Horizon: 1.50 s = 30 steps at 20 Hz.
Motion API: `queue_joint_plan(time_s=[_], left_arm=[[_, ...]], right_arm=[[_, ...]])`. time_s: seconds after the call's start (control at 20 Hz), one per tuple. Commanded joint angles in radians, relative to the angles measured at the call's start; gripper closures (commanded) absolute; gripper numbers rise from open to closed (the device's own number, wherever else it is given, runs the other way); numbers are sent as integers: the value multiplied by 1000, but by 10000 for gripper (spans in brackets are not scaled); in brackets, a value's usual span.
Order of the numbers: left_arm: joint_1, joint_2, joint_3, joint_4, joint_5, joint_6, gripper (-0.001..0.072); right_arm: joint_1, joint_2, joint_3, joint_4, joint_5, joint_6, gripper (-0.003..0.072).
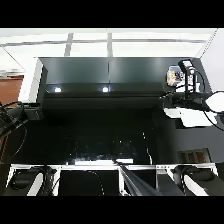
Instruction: Fold the box and place the chain.
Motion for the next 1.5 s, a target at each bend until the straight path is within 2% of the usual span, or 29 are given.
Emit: queue_joint_plan(time_s=[0.0,0.45,0.65,0.7,0.75,0.9,1.0,1.1,1.25,1.35,1.45], left_arm=[[-1,1,0,0,0,0,685],[-1,1,0,0,0,0,685],[-1,1,0,0,0,0,685],[-1,1,0,0,0,0,685],[-1,1,0,0,0,0,685],[-1,1,0,0,0,0,685],[-1,0,-1,0,6,0,685],[-1,1,-2,-3,48,0,685],[-1,1,-2,-7,91,-2,685],[-1,0,-2,-7,97,-3,685],[-1,-11,-2,-7,100,-3,685]], right_arm=[[1,0,0,0,0,0,668],[1,-1,0,8,-13,0,668],[3,-1,0,142,-272,1,657],[3,-3,0,145,-350,3,346],[2,-6,0,142,-407,11,-34],[-72,-34,0,27,-455,71,-34],[-247,-71,0,-115,-443,278,-34],[-480,-120,6,-155,-417,396,-34],[-852,-232,85,-148,-273,382,-34],[-1032,-321,185,-91,-118,226,-34],[-1144,-425,303,4,29,43,-34]])
